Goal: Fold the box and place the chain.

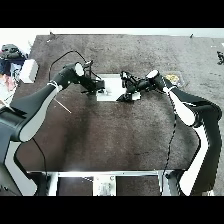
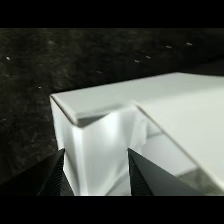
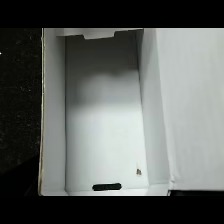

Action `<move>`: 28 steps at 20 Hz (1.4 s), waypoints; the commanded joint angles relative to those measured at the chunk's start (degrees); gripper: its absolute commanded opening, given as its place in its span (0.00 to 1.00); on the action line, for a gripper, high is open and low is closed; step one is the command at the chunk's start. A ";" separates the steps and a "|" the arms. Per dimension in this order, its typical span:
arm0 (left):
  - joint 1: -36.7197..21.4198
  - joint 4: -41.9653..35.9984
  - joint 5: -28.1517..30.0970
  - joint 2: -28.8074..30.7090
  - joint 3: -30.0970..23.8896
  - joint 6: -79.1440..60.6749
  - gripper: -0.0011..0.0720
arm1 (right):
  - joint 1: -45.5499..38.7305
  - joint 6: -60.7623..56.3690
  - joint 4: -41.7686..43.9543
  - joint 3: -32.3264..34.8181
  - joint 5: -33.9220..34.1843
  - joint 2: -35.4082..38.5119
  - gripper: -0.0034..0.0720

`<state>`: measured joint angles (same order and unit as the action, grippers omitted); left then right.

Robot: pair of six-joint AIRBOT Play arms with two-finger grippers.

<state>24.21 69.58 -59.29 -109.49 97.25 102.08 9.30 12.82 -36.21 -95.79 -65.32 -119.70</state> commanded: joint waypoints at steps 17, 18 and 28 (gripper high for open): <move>4.81 23.41 -15.65 -11.74 19.58 11.93 0.39 | 0.04 0.00 0.00 -0.04 -0.02 0.00 0.66; 5.44 24.35 -15.21 -11.85 19.58 11.93 0.39 | 0.04 0.00 0.00 -0.04 0.00 0.00 0.66; 6.93 27.39 -14.97 -12.87 19.65 13.40 0.03 | 0.04 0.00 0.00 -0.04 -0.02 0.00 0.66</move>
<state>30.87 96.03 -74.24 -122.30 116.88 115.13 9.32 12.67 -36.21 -95.79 -65.47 -119.74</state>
